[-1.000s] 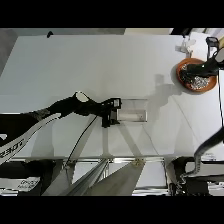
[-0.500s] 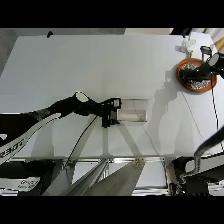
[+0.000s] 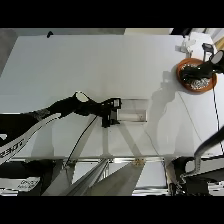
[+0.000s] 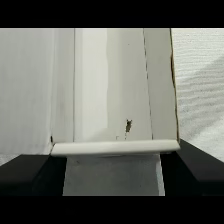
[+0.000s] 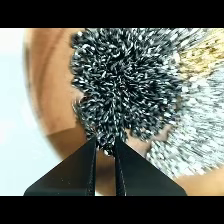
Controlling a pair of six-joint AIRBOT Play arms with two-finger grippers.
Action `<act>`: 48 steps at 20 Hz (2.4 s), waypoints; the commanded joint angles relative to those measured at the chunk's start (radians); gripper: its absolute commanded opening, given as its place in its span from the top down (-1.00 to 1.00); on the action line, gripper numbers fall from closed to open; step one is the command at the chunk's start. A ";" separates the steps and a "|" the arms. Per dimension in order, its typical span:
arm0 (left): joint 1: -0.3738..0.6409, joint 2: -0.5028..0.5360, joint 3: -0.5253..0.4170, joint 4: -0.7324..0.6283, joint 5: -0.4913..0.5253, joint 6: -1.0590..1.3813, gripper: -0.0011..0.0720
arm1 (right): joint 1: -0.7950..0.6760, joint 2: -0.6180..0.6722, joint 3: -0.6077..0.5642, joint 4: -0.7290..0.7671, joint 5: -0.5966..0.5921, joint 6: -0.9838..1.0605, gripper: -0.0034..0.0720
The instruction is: Fold the box and place the chain.
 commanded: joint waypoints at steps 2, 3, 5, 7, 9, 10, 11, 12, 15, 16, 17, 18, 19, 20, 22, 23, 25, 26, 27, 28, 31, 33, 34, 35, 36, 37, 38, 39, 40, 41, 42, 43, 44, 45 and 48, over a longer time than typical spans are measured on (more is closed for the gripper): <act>0.001 0.000 0.000 0.000 0.000 0.000 0.61 | -0.001 0.196 0.001 0.008 0.097 -0.081 0.87; 0.001 0.000 0.000 0.000 0.000 0.000 0.61 | -0.001 0.254 0.001 0.014 0.143 -0.107 0.87; 0.001 0.000 0.000 0.000 0.000 0.000 0.61 | -0.001 0.361 0.001 0.040 0.228 -0.156 0.87; 0.001 0.000 0.000 0.000 0.000 0.000 0.61 | -0.001 0.462 0.001 0.095 0.286 -0.183 0.87; 0.001 0.000 0.000 0.000 0.000 0.000 0.61 | -0.001 0.544 0.001 0.186 0.335 -0.208 0.87; 0.001 0.000 0.000 0.000 0.000 0.000 0.61 | -0.001 0.579 0.001 0.236 0.361 -0.220 0.87; 0.001 0.000 0.000 0.000 0.000 0.000 0.61 | -0.001 0.609 0.001 0.285 0.391 -0.238 0.87; 0.001 0.000 0.000 0.000 0.000 0.000 0.61 | -0.001 0.639 0.001 0.333 0.428 -0.253 0.87; 0.001 0.000 0.000 0.000 0.000 0.000 0.61 | 0.028 0.716 0.000 0.380 0.526 -0.268 0.87; 0.001 0.000 0.000 0.000 0.000 0.000 0.61 | 0.051 0.738 -0.002 0.379 0.542 -0.270 0.87; 0.001 0.000 0.000 0.000 0.000 0.000 0.61 | 0.082 0.762 -0.002 0.379 0.557 -0.270 0.87; 0.001 0.000 0.000 0.000 0.000 0.000 0.61 | 0.117 0.782 -0.002 0.380 0.565 -0.268 0.87; 0.001 0.000 0.000 0.000 0.000 0.000 0.61 | 0.162 0.803 -0.003 0.380 0.571 -0.253 0.87; 0.001 0.000 0.000 0.000 0.000 0.000 0.61 | 0.210 0.820 -0.006 0.381 0.575 -0.240 0.87; 0.001 0.000 0.000 0.000 0.000 0.000 0.61 | 0.322 0.847 -0.019 0.380 0.575 -0.201 0.87; 0.001 0.000 0.000 0.000 0.000 0.000 0.61 | 0.382 0.854 -0.025 0.379 0.572 -0.179 0.87; 0.001 0.000 0.000 0.000 0.000 0.000 0.61 | 0.496 0.855 -0.044 0.370 0.550 -0.147 0.87; 0.001 0.000 0.000 0.000 0.000 0.000 0.61 | 0.547 0.855 -0.061 0.361 0.522 -0.138 0.87; 0.001 0.000 0.000 0.000 0.000 0.000 0.61 | 0.599 0.855 -0.085 0.346 0.488 -0.116 0.87; 0.001 0.000 0.000 0.000 0.000 0.000 0.61 | 0.641 0.855 -0.113 0.335 0.457 -0.100 0.87; 0.001 0.000 0.000 0.000 0.000 0.000 0.61 | 0.740 0.854 -0.222 0.325 0.359 -0.062 0.87; 0.001 0.000 0.000 0.000 0.000 0.000 0.61 | 0.772 0.854 -0.288 0.324 0.322 -0.046 0.87; 0.001 0.000 0.000 0.000 0.000 0.000 0.61 | 0.777 0.853 -0.320 0.325 0.306 -0.040 0.87; 0.001 0.000 0.000 0.000 0.000 0.000 0.61 | 0.777 0.853 -0.348 0.325 0.287 -0.040 0.87; 0.001 0.000 0.000 0.000 0.000 0.000 0.61 | 0.777 0.853 -0.380 0.325 0.251 -0.040 0.87; 0.001 0.000 0.000 0.000 0.000 0.000 0.61 | 0.777 0.852 -0.410 0.325 0.211 -0.040 0.87; 0.001 0.000 0.000 0.000 0.000 0.000 0.61 | 0.777 0.848 -0.444 0.326 0.166 -0.040 0.87; 0.001 0.000 0.000 0.000 0.000 0.000 0.61 | 0.777 0.843 -0.474 0.326 0.121 -0.040 0.87; 0.001 0.000 0.000 0.000 0.000 0.000 0.61 | 0.777 0.835 -0.508 0.330 0.074 -0.040 0.87; 0.001 0.000 0.000 0.000 0.000 0.000 0.61 | 0.777 0.823 -0.538 0.333 0.040 -0.040 0.87; 0.001 0.000 0.000 0.000 0.000 0.000 0.61 | 0.777 0.803 -0.569 0.337 0.011 -0.042 0.87; 0.001 0.000 0.000 0.000 0.000 0.000 0.61 | 0.777 0.778 -0.593 0.337 -0.010 -0.048 0.87; 0.001 0.000 0.000 0.000 0.000 0.000 0.61 | 0.777 0.742 -0.610 0.336 -0.026 -0.056 0.87; 0.001 0.000 0.000 0.000 0.000 0.000 0.61 | 0.777 0.705 -0.620 0.337 -0.036 -0.066 0.87; 0.001 0.000 0.000 0.000 0.000 0.000 0.61 | 0.802 0.589 -0.621 0.336 -0.049 -0.075 0.87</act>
